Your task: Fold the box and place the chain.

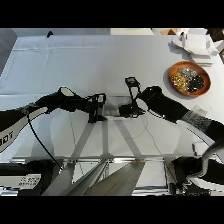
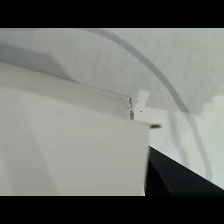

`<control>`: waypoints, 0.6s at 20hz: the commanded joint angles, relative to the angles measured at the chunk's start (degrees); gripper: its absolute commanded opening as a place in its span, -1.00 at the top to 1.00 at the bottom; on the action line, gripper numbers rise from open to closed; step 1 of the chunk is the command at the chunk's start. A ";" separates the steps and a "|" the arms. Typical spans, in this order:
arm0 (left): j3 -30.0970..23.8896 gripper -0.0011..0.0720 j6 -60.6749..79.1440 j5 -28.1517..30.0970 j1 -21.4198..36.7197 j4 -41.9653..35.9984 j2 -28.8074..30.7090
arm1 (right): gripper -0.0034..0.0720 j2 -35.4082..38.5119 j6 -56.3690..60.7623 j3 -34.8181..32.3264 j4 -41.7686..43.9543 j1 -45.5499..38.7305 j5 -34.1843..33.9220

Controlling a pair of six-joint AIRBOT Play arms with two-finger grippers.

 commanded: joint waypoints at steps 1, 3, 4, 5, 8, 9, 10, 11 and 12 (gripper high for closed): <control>0.00 0.35 0.02 0.02 0.02 0.00 -0.02 | -0.24 -0.72 6.54 0.55 -4.00 0.22 0.98; 0.00 0.35 0.00 0.02 0.02 0.00 -0.02 | -0.24 -2.82 6.58 1.95 -4.52 0.22 3.67; 0.00 0.35 0.02 0.02 0.02 0.02 -0.02 | -0.24 -4.28 6.58 3.02 -4.50 0.22 5.01; 0.00 0.35 0.02 0.02 0.02 0.00 -0.02 | -0.24 -5.60 6.60 4.04 -4.52 0.39 6.25; 0.00 0.35 0.00 0.02 0.02 0.02 -0.02 | -0.17 -8.17 7.80 6.67 -6.27 1.22 7.96; 0.00 0.35 0.02 0.02 0.02 0.00 -0.02 | -0.13 -8.66 8.85 7.32 -6.93 1.42 8.31; 0.00 0.35 0.02 0.02 0.02 0.00 -0.02 | -0.13 -8.96 9.77 7.80 -7.08 1.64 8.50; 0.00 0.35 0.02 0.02 0.02 0.00 -0.02 | -0.07 -9.16 9.77 8.07 -7.06 1.84 8.50; 0.00 0.35 0.00 0.04 0.02 0.00 -0.02 | 0.09 -9.16 9.79 8.07 -7.08 1.97 8.48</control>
